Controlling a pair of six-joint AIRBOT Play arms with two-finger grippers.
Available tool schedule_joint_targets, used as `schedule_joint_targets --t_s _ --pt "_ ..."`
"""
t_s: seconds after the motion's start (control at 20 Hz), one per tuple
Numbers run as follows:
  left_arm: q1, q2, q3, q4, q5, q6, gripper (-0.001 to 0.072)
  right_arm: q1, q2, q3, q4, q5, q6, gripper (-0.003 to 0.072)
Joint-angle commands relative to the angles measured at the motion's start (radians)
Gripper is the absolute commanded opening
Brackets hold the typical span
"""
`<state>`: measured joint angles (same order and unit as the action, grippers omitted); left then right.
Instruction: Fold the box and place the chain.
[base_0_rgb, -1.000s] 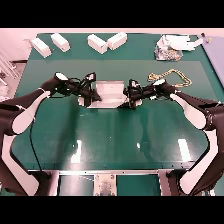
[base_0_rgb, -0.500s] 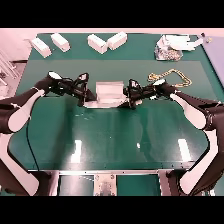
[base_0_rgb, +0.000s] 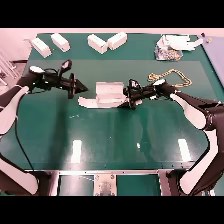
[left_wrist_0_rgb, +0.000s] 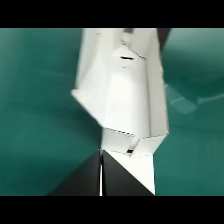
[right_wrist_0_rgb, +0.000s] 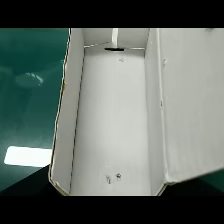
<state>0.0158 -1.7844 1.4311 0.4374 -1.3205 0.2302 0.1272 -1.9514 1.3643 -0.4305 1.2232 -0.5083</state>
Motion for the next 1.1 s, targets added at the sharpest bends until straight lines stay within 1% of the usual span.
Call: schedule_joint_targets --t_s 0.0,0.05,0.15,0.2,0.4,0.5,0.55,0.65,0.8,0.95,1.05 --pt "0.019 0.056 -0.002 0.078 0.095 -0.283 0.0014 0.0 0.0 0.0 0.0 0.001 0.0 0.0576" --pt "0.022 0.065 -0.002 0.125 0.126 -0.402 0.0014 0.0 0.0 0.0 0.0 0.001 0.0 0.0576" --pt "0.021 0.075 -0.007 0.214 0.154 -0.593 0.0013 0.0 0.0 0.0 0.0 0.001 0.0 0.0576" --pt "0.021 0.087 -0.028 0.243 0.177 -0.66 0.0013 0.0 0.0 0.0 0.0 0.001 0.0 0.0576" --pt "0.021 0.175 -0.161 0.279 0.307 -0.829 0.0013 0.0 0.0 0.0 0.0 0.001 0.0 0.0576" --pt "0.021 0.216 -0.212 0.321 0.37 -0.956 0.0013 0.0 0.0 0.0 0.0 0.001 0.0 0.0576" --pt "0.021 0.221 -0.218 0.36 0.366 -1.027 0.0014 0.0 0.0 0.0 0.0 0.001 0.0 0.0576" --pt "0.021 0.221 -0.225 0.406 0.325 -1.157 0.0014 0.0 0.0 0.0 0.0 0.001 0.0 0.0576" --pt "0.021 0.219 -0.225 0.41 0.233 -1.252 0.0015 0.0 0.0 0.0 0.0 0.001 0.0 0.0576" --pt "0.013 0.218 -0.225 0.408 0.239 -1.289 0.0015 0.0 0.0 0.0 0.0 0.001 0.0 0.0576" --pt "-0.017 0.204 -0.225 0.412 0.237 -1.299 0.0015 0.0 0.0 0.0 0.0 0.001 0.0 0.0576"
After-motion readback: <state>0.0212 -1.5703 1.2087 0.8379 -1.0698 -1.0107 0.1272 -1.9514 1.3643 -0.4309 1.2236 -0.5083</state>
